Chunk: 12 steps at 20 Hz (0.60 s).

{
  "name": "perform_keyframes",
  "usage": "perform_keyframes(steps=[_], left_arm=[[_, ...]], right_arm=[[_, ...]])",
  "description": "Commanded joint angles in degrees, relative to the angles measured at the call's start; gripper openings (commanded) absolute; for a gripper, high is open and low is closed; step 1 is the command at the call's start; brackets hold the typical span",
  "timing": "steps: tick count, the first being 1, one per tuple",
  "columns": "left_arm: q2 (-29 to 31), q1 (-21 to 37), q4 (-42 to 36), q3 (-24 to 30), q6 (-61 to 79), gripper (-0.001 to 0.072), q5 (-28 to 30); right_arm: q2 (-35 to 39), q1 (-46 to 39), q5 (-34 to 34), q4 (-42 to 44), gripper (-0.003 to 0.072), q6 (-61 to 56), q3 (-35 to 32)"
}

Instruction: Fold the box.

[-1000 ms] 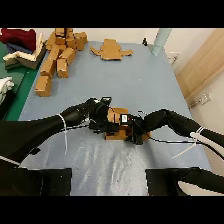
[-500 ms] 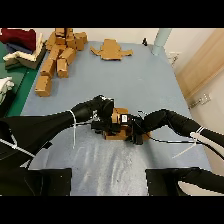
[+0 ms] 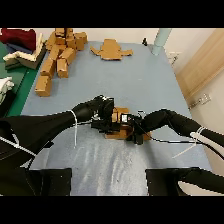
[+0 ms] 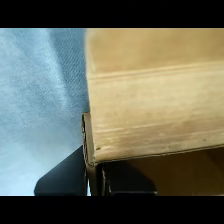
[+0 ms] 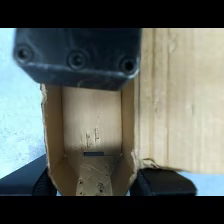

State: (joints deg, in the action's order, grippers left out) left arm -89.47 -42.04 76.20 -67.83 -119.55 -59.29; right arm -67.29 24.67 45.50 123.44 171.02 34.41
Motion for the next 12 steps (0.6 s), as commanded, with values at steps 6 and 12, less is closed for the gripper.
perform_keyframes(steps=[6, 12], left_arm=[[0.0, -0.1, -0.3, -0.1, -0.4, 0.0101, 2.4], [0.0, 0.1, -0.1, -0.1, 0.2, 0.0370, -0.5]], right_arm=[[0.0, 0.1, 0.0, 0.2, 0.0540, 0.1, 0.0], [0.0, 0.1, 0.0, 0.2, 0.0541, 0.1, 0.0]])
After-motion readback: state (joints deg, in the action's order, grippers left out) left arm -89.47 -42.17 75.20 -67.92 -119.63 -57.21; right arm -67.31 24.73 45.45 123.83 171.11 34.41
